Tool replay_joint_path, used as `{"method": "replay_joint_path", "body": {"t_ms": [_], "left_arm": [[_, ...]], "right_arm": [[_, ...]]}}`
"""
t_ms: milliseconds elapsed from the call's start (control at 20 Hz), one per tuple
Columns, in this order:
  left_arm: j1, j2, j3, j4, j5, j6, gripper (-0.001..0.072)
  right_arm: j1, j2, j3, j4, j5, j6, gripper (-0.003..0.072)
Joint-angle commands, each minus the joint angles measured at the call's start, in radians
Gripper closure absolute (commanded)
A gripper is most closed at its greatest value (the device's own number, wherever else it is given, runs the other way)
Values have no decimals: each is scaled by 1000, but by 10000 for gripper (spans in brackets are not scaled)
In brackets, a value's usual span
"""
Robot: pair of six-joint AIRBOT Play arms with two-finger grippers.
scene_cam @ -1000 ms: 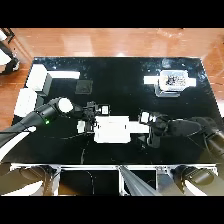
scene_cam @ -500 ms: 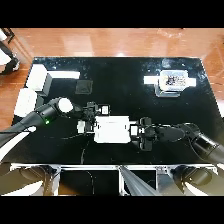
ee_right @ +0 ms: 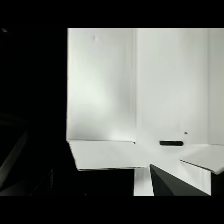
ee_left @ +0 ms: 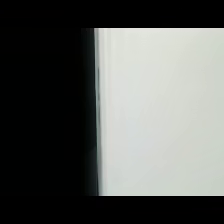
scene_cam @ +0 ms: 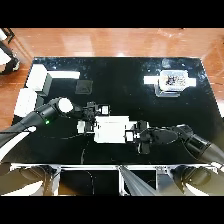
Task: Fold the box and place the chain.
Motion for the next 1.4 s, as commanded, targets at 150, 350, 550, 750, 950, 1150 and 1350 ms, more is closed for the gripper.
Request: {"method": "replay_joint_path", "body": {"t_ms": [150, 350, 550, 750, 950, 1150, 1350], "left_arm": [[0, -10, 0, 0, 2, 0, 689], [0, -10, 0, 0, 2, 0, 689], [0, -10, 0, 0, 12, 0, 689], [0, -10, 0, 0, 12, 0, 689], [0, -10, 0, 0, 11, 0, 689], [0, -10, 0, 0, 11, 0, 689], [0, -10, 0, 0, 11, 0, 689]], "right_arm": [[26, -5, 0, -12, 19, -2, 14], [26, -5, 0, -12, 34, -2, 14], [26, -6, 0, -11, 34, -2, 14], [28, -32, -1, -11, 49, -2, 14], [28, -49, -1, -11, 113, -2, 14], [39, -72, -1, -8, 180, -2, 15], [109, -91, -1, -8, 222, -2, 14]]}}
